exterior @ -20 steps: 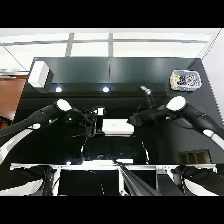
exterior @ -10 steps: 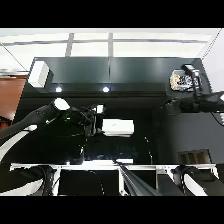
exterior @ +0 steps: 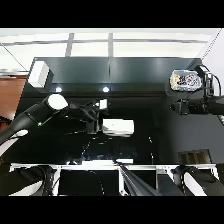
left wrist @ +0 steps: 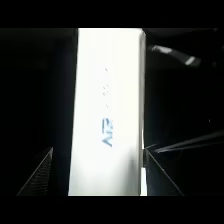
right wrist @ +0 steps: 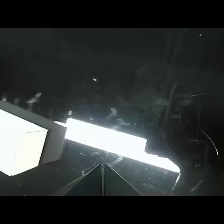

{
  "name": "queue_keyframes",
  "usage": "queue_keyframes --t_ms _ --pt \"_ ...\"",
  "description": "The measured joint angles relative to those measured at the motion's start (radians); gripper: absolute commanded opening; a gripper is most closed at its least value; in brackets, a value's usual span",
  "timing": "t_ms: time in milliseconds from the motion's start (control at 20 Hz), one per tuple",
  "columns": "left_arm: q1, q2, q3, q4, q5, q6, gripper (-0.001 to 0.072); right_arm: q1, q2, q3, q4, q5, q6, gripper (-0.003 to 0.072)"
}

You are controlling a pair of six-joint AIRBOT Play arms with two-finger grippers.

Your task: Fold the box and place the chain.

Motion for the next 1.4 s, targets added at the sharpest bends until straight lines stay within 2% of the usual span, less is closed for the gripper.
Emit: queue_keyframes --t_ms 150,400,850,1150,1300,1350,1400 --pt "-0.038 -0.098 0.084 0.003 -0.006 -0.095 0.0709 -0.003 0.001 -0.02 0.005 -0.008 0.001 0.0014" --pt "-0.063 -0.227 0.191 0.008 -0.101 -0.182 0.071 -0.004 0.001 -0.034 0.006 -0.01 0.001 0.0014" --pt "-0.116 -0.266 0.225 0.068 -0.126 -0.208 0.071 -0.004 0.001 -0.037 0.005 -0.019 0.001 0.0014" --pt "-0.172 -0.27 0.226 0.184 -0.072 -0.211 0.071 -0.004 0.001 -0.037 0.006 -0.021 0.001 0.0014" --pt "-0.208 -0.283 0.226 0.267 -0.006 -0.261 0.071 -0.004 0.001 -0.037 0.005 -0.021 0.001 0.0014" --pt "-0.217 -0.287 0.226 0.298 0.015 -0.287 0.0702 -0.004 0.001 -0.037 0.005 -0.021 0.001 0.0014" --pt "-0.227 -0.291 0.226 0.33 0.035 -0.32 0.0592 -0.004 0.001 -0.037 0.006 -0.021 0.001 0.0014"
